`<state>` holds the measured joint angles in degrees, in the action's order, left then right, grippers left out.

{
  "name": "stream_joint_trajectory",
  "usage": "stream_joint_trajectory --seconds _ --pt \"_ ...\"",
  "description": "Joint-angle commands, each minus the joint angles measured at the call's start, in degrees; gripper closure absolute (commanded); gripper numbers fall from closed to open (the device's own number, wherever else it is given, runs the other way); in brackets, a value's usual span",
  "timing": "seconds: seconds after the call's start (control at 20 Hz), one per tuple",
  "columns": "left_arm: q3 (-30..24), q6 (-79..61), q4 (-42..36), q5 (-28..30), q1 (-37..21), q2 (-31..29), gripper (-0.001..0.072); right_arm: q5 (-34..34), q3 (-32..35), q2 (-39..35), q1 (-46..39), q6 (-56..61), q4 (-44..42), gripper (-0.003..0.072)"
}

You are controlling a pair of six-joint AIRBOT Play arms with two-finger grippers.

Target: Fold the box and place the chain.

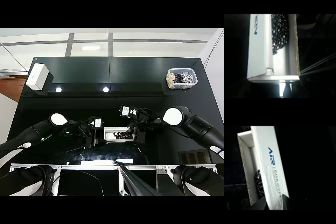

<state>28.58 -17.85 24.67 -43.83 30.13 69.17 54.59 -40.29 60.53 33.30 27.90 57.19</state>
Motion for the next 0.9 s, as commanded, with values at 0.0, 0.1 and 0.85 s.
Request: stream_joint_trajectory --seconds 0.0,0.1,0.85 --pt "0.02 0.04 -0.04 0.11 -0.04 0.0 0.0309 0.87 0.02 0.04 0.02 0.2 0.07 0.0478" --pt "0.02 0.04 -0.04 0.09 -0.04 0.0 0.0309 0.87 0.02 0.04 0.02 0.2 0.07 0.0477" --pt "0.02 0.04 -0.04 0.11 -0.04 0.0 0.0309 2.16 0.0 -0.02 0.02 0.22 0.02 0.0336"
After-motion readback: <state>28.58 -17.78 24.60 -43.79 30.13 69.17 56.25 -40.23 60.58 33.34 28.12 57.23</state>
